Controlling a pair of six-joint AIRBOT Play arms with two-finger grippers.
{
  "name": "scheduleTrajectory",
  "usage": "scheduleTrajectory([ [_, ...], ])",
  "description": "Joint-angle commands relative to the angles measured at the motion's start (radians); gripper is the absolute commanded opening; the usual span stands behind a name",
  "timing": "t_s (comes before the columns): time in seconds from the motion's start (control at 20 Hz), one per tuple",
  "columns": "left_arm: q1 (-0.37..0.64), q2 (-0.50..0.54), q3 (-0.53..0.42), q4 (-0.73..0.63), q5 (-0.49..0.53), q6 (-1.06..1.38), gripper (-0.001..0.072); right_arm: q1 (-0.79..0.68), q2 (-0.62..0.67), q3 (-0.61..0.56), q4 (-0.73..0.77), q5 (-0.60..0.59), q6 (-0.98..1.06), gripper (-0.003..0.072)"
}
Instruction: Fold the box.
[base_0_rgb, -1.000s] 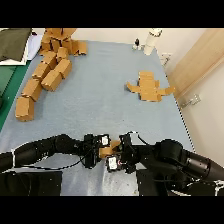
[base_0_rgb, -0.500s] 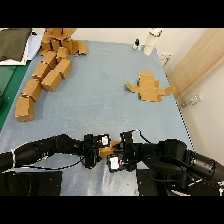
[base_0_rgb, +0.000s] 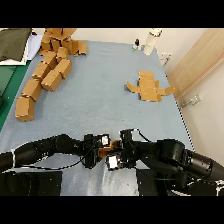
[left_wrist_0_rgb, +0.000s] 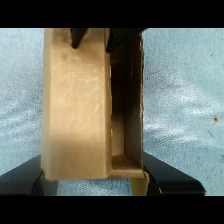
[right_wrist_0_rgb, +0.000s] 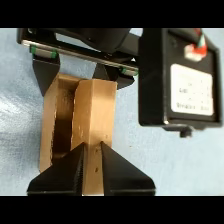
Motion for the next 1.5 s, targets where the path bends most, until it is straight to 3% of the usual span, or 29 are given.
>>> scheduleTrajectory([
  [0.0,0.000,0.000,0.000,0.000,0.000,0.001,0.0478,0.000,-0.006,0.000,0.021,-0.003,0.002,0.0156],
  [0.7,0.000,0.000,0.000,0.000,0.000,0.000,0.0478,0.000,0.015,-0.004,0.189,-0.118,0.066,0.0156],
  [0.8,0.000,0.000,0.000,0.000,0.000,0.001,0.0478,-0.001,0.073,0.045,0.185,-0.192,0.243,0.0156],
  [0.95,0.000,0.000,0.000,0.000,0.000,0.000,0.0478,-0.019,0.177,0.121,0.184,-0.307,0.665,0.0154],
  [1.0,0.000,0.000,0.000,0.000,0.000,0.001,0.0478,-0.027,0.209,0.122,0.185,-0.335,0.842,0.0005],
  [1.15,0.000,0.000,0.000,0.000,0.000,0.001,0.0478,-0.047,0.267,0.039,0.249,-0.401,1.231,0.0002],
  [1.2,0.000,0.000,0.000,0.000,0.000,0.001,0.0478,-0.051,0.282,-0.015,0.311,-0.368,1.287,0.0002],
  [1.3,0.000,0.000,0.000,0.000,0.000,0.001,0.0478,-0.060,0.307,-0.150,0.474,-0.187,1.348,0.0001],
  [1.45,0.000,0.000,0.000,0.000,0.000,0.000,0.0478,-0.061,0.301,-0.334,0.764,0.253,1.352,0.0001],
])
